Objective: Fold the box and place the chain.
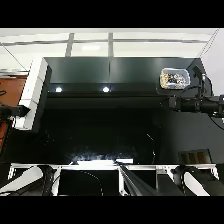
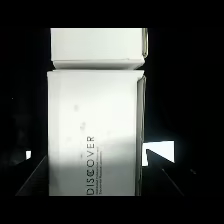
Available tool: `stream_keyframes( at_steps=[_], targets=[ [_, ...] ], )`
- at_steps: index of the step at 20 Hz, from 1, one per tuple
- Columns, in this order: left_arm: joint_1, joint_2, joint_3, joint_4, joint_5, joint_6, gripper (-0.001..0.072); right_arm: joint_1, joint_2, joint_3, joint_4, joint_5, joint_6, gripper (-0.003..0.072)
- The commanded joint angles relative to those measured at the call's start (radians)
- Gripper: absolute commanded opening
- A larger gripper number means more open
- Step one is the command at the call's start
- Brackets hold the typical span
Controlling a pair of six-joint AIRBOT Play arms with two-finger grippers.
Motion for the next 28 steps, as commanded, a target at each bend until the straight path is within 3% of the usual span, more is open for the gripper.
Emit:
stream_keyframes(
  at_steps=[1,6,7,8,9,10,12,14,17,19,21,24,28],
  targets=[
    [-0.031,0.028,0.060,-0.002,-0.108,-0.088,0.0715,-0.001,0.000,0.002,0.014,-0.005,0.001,0.0014],
    [-0.086,0.148,0.196,-0.007,-0.209,-0.390,0.0707,0.001,0.001,0.029,0.077,0.048,-0.014,0.0013],
    [-0.111,0.166,0.202,-0.007,-0.229,-0.477,0.0648,0.007,0.001,0.063,0.048,0.071,-0.018,0.0013],
    [-0.147,0.180,0.204,-0.007,-0.260,-0.541,0.0380,0.015,0.001,0.106,0.013,0.095,-0.014,0.0013],
    [-0.189,0.186,0.204,-0.008,-0.298,-0.547,0.0060,0.024,0.006,0.157,-0.029,0.118,0.006,0.0012],
    [-0.249,0.187,0.204,-0.007,-0.337,-0.545,0.0030,0.030,0.017,0.200,-0.071,0.132,0.043,0.0013],
    [-0.394,0.201,0.201,0.002,-0.362,-0.550,0.0028,0.037,0.070,0.249,-0.153,0.130,0.112,0.0012],
    [-0.567,0.259,0.166,0.000,-0.277,-0.567,0.0028,0.044,0.159,0.247,-0.225,0.119,0.129,0.0012],
    [-0.833,0.412,0.003,0.005,0.002,-0.570,0.0028,0.108,0.302,0.210,-0.435,0.055,0.196,0.0012],
    [-0.969,0.513,-0.143,0.005,0.172,-0.635,0.0028,0.126,0.370,0.119,-0.527,-0.006,0.241,0.0012],
    [-1.031,0.590,-0.261,0.019,0.222,-0.689,0.0028,0.126,0.398,-0.012,-0.534,-0.085,0.261,0.0012],
    [-1.024,0.674,-0.348,0.030,0.213,-0.708,0.0030,0.126,0.397,-0.209,-0.462,-0.233,0.285,0.0014],
    [-1.013,0.713,-0.357,0.029,0.212,-0.707,0.0031,0.126,0.397,-0.242,-0.377,-0.222,0.290,0.0016]
  ],
)
